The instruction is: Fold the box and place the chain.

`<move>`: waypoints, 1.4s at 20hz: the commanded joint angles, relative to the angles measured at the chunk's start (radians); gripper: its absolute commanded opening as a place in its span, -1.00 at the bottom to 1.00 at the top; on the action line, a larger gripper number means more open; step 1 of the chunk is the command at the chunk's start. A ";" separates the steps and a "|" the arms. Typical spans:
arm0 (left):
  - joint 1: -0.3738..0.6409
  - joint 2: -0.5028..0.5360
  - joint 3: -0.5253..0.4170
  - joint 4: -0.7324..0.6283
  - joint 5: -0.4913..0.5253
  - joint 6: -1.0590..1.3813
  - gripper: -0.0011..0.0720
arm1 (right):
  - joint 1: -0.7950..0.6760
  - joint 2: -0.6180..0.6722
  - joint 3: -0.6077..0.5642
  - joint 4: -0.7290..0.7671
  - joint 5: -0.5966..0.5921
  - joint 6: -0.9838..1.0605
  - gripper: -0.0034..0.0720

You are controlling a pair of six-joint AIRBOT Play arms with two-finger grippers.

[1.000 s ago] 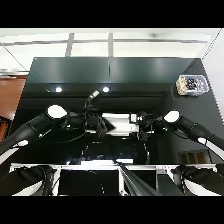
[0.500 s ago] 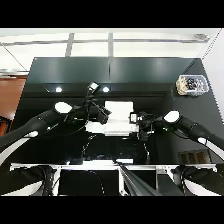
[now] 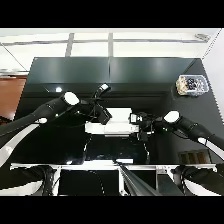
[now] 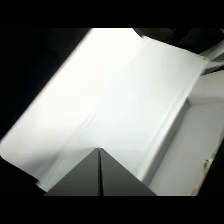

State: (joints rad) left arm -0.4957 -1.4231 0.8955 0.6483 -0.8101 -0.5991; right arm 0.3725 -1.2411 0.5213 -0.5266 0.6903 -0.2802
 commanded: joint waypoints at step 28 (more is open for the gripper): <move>-0.053 0.269 -0.316 0.068 0.142 0.488 0.88 | 0.000 0.000 0.000 0.000 0.001 0.003 -0.41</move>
